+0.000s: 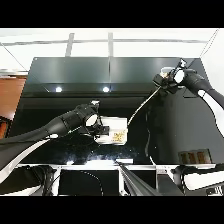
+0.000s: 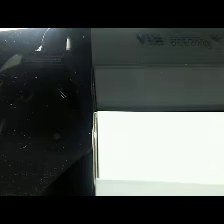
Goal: Fold the box and place the chain.
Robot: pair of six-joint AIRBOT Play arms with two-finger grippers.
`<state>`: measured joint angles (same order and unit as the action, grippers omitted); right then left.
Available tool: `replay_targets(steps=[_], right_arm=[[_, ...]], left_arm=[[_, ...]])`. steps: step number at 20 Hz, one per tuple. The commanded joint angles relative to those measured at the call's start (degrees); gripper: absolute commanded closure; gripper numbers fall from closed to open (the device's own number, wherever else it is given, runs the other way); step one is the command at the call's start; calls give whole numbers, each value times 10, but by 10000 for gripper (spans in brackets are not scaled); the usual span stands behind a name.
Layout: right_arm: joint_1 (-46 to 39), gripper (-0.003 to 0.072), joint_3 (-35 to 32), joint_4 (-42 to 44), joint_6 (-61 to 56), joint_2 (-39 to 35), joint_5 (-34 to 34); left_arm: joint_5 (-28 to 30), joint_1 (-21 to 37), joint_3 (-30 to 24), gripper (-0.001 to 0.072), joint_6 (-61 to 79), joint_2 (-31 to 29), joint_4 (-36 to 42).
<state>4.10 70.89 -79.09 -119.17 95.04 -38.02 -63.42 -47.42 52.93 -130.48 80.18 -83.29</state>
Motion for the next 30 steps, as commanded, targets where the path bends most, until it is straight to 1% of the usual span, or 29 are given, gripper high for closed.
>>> replay_targets(steps=[1,2,3,5,6,7,8,9,12,14,16,18,19,21,23,24,26,27,29,30], right_arm=[[-5,635,21,15,-6,20,-32],[-8,672,21,15,-2,17,-54],[-8,673,21,14,19,9,-69],[-9,676,21,11,106,-35,-82],[-9,676,21,20,179,-73,-108],[-5,676,21,54,280,-118,-169],[0,677,21,56,327,-162,-222],[3,677,21,44,336,-210,-250],[3,678,34,43,344,-366,-260],[3,678,49,80,345,-440,-290],[3,678,51,132,346,-492,-344],[8,678,51,174,346,-521,-415],[17,678,48,181,346,-529,-443],[52,677,16,191,344,-539,-469],[100,677,-49,226,339,-539,-456],[128,677,-94,254,339,-539,-429],[184,677,-182,313,337,-537,-339],[212,677,-224,347,337,-534,-280],[263,677,-283,402,337,-516,-181],[286,677,-300,416,337,-503,-145]], left_arm=[[-1,0,0,677,0,0,0],[-1,0,0,678,0,0,0],[-1,0,0,677,0,0,0],[-1,0,0,677,0,0,0],[-1,0,0,677,0,0,0],[-1,0,0,677,0,0,0],[-1,0,0,677,0,0,0],[-1,0,0,677,0,0,0],[-1,0,0,677,0,0,0],[-1,0,0,677,0,0,0],[-1,0,0,678,0,0,0],[-1,0,0,677,0,0,0],[-1,0,0,677,0,0,0],[0,0,0,677,0,0,0],[3,0,0,677,0,0,0],[3,0,0,678,0,0,0],[3,0,0,677,0,0,0],[3,0,0,677,0,0,0],[3,0,0,677,0,0,0],[3,0,0,677,0,0,0]])
